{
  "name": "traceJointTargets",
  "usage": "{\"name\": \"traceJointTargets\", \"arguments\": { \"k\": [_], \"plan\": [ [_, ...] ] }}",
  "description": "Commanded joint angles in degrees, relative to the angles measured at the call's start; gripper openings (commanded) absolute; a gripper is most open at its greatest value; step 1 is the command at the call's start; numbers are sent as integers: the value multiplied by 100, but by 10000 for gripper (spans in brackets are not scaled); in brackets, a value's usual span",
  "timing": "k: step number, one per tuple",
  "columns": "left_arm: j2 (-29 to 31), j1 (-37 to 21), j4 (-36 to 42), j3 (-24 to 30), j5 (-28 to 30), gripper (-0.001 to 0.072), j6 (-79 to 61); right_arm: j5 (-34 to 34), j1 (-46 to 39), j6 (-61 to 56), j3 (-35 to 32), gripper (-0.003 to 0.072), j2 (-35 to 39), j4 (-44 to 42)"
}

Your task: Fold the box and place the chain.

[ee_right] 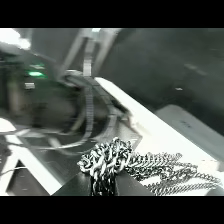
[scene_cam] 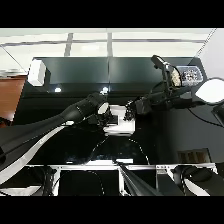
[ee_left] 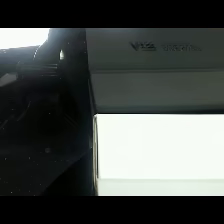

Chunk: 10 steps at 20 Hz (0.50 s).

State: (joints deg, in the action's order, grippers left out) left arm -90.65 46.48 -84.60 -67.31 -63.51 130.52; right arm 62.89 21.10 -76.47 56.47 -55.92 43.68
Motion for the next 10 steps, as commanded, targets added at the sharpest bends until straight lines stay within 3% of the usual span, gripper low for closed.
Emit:
{"name": "traceJointTargets", "arguments": {
  "k": [1, 5, 10],
  "plan": [
    [0, -2, 0, 2, 0, 28, 0, 177, 11, 0, 164, 11, 7, -437],
    [0, -2, 0, 2, 0, 27, 0, 107, 9, 214, 164, 11, 4, -511],
    [0, -2, 0, 2, -2, 27, 0, 103, 129, 170, -210, 13, -55, 339]
  ]
}}
